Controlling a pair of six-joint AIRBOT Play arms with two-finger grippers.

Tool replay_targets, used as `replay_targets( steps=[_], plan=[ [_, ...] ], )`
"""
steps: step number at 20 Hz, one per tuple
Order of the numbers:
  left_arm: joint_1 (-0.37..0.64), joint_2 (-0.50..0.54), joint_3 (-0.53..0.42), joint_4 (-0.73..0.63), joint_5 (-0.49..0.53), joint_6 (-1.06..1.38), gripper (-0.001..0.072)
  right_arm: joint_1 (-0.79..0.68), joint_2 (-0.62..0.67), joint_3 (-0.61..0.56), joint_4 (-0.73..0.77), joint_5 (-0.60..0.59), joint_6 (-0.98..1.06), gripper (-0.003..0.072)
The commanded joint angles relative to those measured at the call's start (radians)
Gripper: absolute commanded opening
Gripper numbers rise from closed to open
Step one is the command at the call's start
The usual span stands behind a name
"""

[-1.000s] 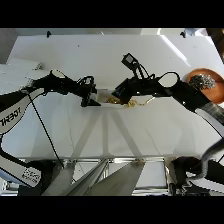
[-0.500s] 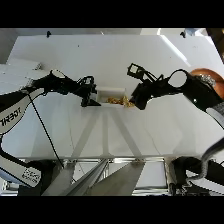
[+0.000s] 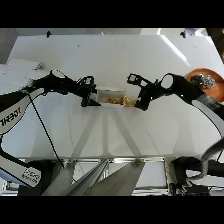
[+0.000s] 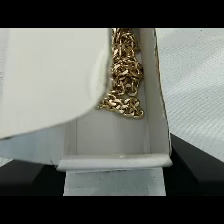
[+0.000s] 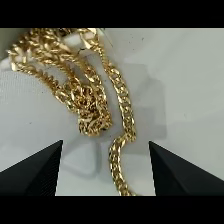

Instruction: Fold the box and place the chain.

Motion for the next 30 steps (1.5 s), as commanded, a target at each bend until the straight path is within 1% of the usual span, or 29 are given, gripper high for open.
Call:
replay_targets(
  steps=[1, 3, 4, 5, 6, 7, 8, 11, 14, 16, 19, 21, 23, 25, 27, 30],
  plan=[
    [0.001, 0.000, 0.000, 0.000, 0.000, 0.000, 0.0496, 0.027, -0.046, 0.000, -0.002, -0.064, -0.048, 0.0592],
    [0.001, 0.000, 0.000, 0.000, 0.000, 0.000, 0.0496, 0.047, -0.064, 0.000, -0.002, -0.097, -0.047, 0.0590],
    [0.001, 0.000, 0.000, 0.000, 0.000, 0.000, 0.0496, 0.056, -0.075, 0.000, -0.002, -0.113, -0.046, 0.0574],
    [0.001, 0.000, 0.000, 0.000, 0.000, 0.000, 0.0496, 0.063, -0.084, 0.000, -0.003, -0.129, -0.043, 0.0533],
    [0.001, 0.000, 0.000, 0.000, 0.000, 0.000, 0.0496, 0.069, -0.091, 0.000, -0.003, -0.137, -0.034, 0.0389],
    [0.001, 0.000, 0.000, 0.000, 0.000, 0.000, 0.0496, 0.072, -0.092, 0.000, -0.003, -0.132, -0.034, 0.0174],
    [0.001, 0.000, 0.000, 0.000, 0.000, 0.000, 0.0496, 0.072, -0.090, 0.000, -0.003, -0.123, -0.033, 0.0014],
    [0.001, 0.000, 0.000, 0.000, 0.000, 0.000, 0.0496, 0.072, -0.063, 0.000, -0.003, -0.084, 0.035, 0.0015],
    [0.001, 0.000, 0.000, 0.000, 0.000, 0.000, 0.0496, 0.072, 0.005, 0.000, -0.002, -0.085, 0.100, 0.0014],
    [0.001, 0.000, 0.000, 0.000, 0.000, 0.000, 0.0496, 0.072, 0.059, 0.000, 0.022, -0.087, 0.100, 0.0014],
    [0.001, 0.000, 0.000, 0.000, 0.000, 0.000, 0.0496, 0.072, 0.132, 0.002, 0.142, -0.128, 0.099, 0.0014],
    [0.001, 0.000, 0.000, 0.000, 0.000, 0.000, 0.0496, 0.072, 0.153, 0.008, 0.278, -0.142, 0.074, 0.0011],
    [0.001, 0.000, 0.000, 0.000, 0.000, 0.000, 0.0496, 0.072, 0.153, 0.015, 0.456, -0.130, -0.011, 0.0011],
    [0.001, 0.000, 0.000, 0.000, 0.000, 0.000, 0.0496, 0.073, 0.153, 0.015, 0.567, -0.132, -0.088, 0.0011],
    [0.001, 0.000, 0.000, 0.000, 0.000, 0.000, 0.0496, 0.072, 0.149, 0.015, 0.576, -0.156, -0.096, 0.0012],
    [0.001, 0.000, 0.000, 0.000, 0.000, 0.000, 0.0496, 0.085, 0.140, 0.014, 0.569, -0.155, -0.095, 0.0013]
  ],
)
